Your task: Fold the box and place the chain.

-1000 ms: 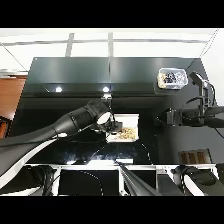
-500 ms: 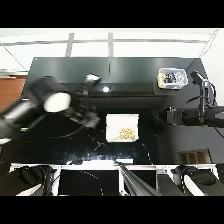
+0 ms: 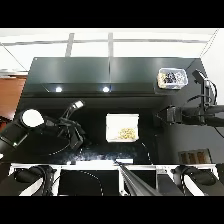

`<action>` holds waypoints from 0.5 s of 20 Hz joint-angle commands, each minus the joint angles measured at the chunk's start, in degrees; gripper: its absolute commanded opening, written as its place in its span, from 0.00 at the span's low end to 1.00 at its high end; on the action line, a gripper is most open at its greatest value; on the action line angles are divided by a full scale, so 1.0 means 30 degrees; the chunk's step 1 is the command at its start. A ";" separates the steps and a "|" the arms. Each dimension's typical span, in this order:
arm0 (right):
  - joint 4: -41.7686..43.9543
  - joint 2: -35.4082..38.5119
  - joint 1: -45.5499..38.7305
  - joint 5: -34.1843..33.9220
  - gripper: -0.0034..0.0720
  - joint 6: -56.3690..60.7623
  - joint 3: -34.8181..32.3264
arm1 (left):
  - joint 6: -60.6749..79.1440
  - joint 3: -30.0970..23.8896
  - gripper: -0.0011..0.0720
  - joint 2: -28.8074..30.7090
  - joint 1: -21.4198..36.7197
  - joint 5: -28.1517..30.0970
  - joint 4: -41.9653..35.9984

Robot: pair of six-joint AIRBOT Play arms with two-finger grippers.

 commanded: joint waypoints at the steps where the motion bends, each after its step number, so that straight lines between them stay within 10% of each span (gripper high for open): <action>1: -0.0007 0.0015 -0.0007 0.0087 0.58 0.0146 0.0007 | 1.2174 -0.1362 1.00 -0.0007 -0.0692 0.2477 -0.1690; 10: 0.0029 0.0015 0.0000 0.0335 0.58 0.0787 0.0007 | 1.5977 -0.1195 1.00 -0.3279 -0.1355 0.5544 -0.5829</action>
